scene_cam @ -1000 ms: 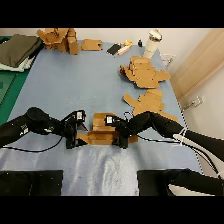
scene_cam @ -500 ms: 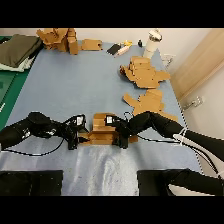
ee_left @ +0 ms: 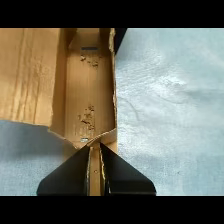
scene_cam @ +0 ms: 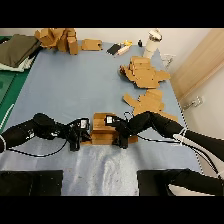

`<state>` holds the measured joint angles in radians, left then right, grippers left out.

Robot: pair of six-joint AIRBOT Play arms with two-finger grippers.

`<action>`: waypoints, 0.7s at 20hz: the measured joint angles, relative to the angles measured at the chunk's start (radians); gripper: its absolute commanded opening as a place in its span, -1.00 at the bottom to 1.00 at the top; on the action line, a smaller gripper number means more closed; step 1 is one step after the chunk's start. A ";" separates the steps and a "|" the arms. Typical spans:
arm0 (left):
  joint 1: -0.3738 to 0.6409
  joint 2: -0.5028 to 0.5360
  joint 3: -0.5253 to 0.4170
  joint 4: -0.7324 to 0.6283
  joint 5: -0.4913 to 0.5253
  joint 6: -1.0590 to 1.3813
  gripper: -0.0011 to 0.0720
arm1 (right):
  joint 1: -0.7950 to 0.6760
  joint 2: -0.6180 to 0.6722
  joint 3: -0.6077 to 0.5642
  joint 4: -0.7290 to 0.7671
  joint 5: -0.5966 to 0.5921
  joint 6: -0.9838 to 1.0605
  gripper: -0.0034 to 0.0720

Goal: Fold the box.

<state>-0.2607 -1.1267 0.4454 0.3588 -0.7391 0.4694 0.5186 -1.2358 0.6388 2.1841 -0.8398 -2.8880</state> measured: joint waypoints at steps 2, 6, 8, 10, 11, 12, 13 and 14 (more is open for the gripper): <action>-0.003 -0.002 0.000 0.000 0.012 0.009 -0.71 | 0.000 0.000 0.000 0.000 0.000 0.000 0.43; -0.006 -0.005 0.000 -0.001 0.025 0.022 -0.72 | 0.000 0.000 0.000 0.000 0.000 0.000 0.42; -0.009 -0.006 0.000 -0.017 0.026 0.040 -0.86 | 0.000 0.000 0.000 0.000 0.000 0.000 0.43; -0.017 -0.006 0.000 -0.050 0.029 0.064 -0.89 | 0.000 0.000 0.000 0.000 0.000 0.000 0.43; -0.024 -0.006 0.000 -0.069 0.026 0.077 -0.89 | 0.000 0.000 0.000 0.000 0.000 0.000 0.43; -0.031 -0.007 0.000 -0.084 0.024 0.090 -0.89 | 0.000 0.000 0.000 0.000 0.000 0.000 0.43; -0.036 -0.008 0.000 -0.095 0.025 0.100 -0.89 | 0.000 0.000 0.000 0.000 0.000 0.000 0.42; -0.040 -0.008 0.000 -0.104 0.025 0.108 -0.89 | 0.000 0.000 0.000 0.000 0.000 0.000 0.43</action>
